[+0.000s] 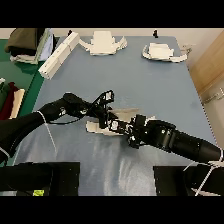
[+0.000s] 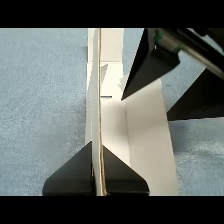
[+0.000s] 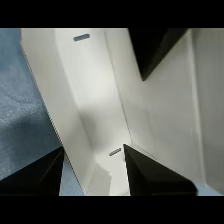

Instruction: Fold the box.

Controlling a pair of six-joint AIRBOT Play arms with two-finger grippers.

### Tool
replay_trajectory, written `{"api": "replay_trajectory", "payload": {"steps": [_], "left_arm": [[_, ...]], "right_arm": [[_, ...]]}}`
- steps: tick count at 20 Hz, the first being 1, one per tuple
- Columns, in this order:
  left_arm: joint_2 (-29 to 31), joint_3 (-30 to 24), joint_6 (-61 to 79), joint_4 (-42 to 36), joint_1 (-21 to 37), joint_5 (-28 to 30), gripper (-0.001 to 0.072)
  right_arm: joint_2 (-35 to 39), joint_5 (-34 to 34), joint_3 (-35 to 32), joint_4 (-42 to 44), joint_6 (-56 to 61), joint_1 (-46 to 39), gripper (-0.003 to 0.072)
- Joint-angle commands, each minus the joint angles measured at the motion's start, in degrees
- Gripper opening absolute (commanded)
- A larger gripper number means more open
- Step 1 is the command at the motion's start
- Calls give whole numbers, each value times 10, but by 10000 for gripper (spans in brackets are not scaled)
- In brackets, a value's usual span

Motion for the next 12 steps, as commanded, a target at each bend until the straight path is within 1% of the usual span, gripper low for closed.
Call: {"api": "replay_trajectory", "payload": {"steps": [1, 5, 6, 7, 8, 10, 11, 12], "left_arm": [[0, 0, 0, 0, 0, 0, 14], [0, 0, 0, 0, 0, 0, 14], [0, 0, 0, 0, 0, 0, 14], [0, 0, 0, 0, 0, 0, 14], [0, 0, 0, 0, 0, 0, 14], [0, 0, 0, 0, 0, 0, 14], [0, 0, 0, 0, 0, 0, 14], [0, 0, 0, 0, 0, 0, 15]], "right_arm": [[12, 6, 3, -29, 51, 0, 550], [6, 11, 2, -16, 50, 0, 550], [6, 9, 2, -16, 50, 0, 565], [6, 11, 2, -16, 52, 0, 661], [6, 16, 2, -12, 54, -7, 720], [6, 23, 2, 48, 45, -45, 720], [7, 30, 2, 89, 5, -71, 720], [11, 31, 0, 130, -63, -98, 720]]}}
